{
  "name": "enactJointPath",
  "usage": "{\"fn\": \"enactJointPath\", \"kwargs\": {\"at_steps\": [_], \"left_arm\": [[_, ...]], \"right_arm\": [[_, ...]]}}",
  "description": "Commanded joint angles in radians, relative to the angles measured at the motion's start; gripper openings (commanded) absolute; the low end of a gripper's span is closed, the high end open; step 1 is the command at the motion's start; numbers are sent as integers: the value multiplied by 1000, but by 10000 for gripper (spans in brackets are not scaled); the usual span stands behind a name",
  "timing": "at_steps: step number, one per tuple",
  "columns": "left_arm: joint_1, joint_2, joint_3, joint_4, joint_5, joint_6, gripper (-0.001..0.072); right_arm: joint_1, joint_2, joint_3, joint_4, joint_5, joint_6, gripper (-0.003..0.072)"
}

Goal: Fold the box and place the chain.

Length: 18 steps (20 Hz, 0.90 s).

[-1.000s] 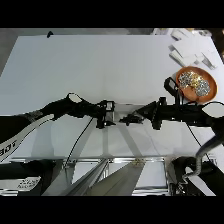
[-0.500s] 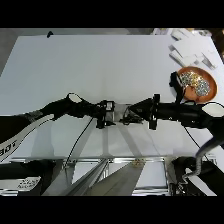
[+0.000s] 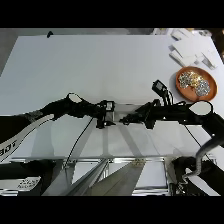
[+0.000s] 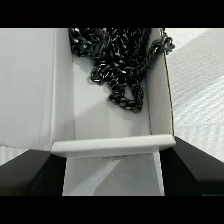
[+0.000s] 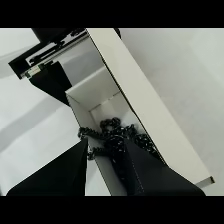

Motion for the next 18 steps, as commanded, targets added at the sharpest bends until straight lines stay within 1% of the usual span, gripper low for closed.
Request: {"fn": "enactJointPath", "kwargs": {"at_steps": [1, 2, 3, 5, 6, 7, 8, 9, 10, 13, 15, 18], "left_arm": [[1, 0, 1, 0, 1, 0, 203], [1, 0, 1, 0, 0, 0, 203], [1, 0, 1, 0, 0, 0, 203], [1, 0, 1, 0, 0, 0, 203], [1, 0, 1, 0, 0, 0, 203], [1, 0, 1, 0, 0, 0, 203], [1, 0, 1, 0, 0, 0, 203], [1, 0, 1, 0, 1, 0, 203], [1, 0, 1, 0, 0, 0, 203], [1, 0, 1, 0, 0, 0, 203], [1, 0, 1, 0, 1, 0, 203], [1, 0, 1, 0, 0, 0, 203]], "right_arm": [[-39, 43, 11, -44, 7, 9, 237], [-67, 66, 11, -85, 23, -13, 163], [-81, 79, 11, -155, 54, -92, 137], [-48, 82, 10, -280, 144, -376, 140], [-2, 81, 8, -312, 177, -487, 141], [48, 81, 8, -326, 172, -506, 143], [102, 81, 8, -346, 132, -508, 205], [158, 80, 8, -374, 65, -508, 304], [207, 79, 8, -397, 5, -508, 349], [323, 54, 8, -438, -160, -492, 350], [357, 19, 8, -448, -238, -459, 346], [373, -25, 8, -448, -250, -458, 329]]}}
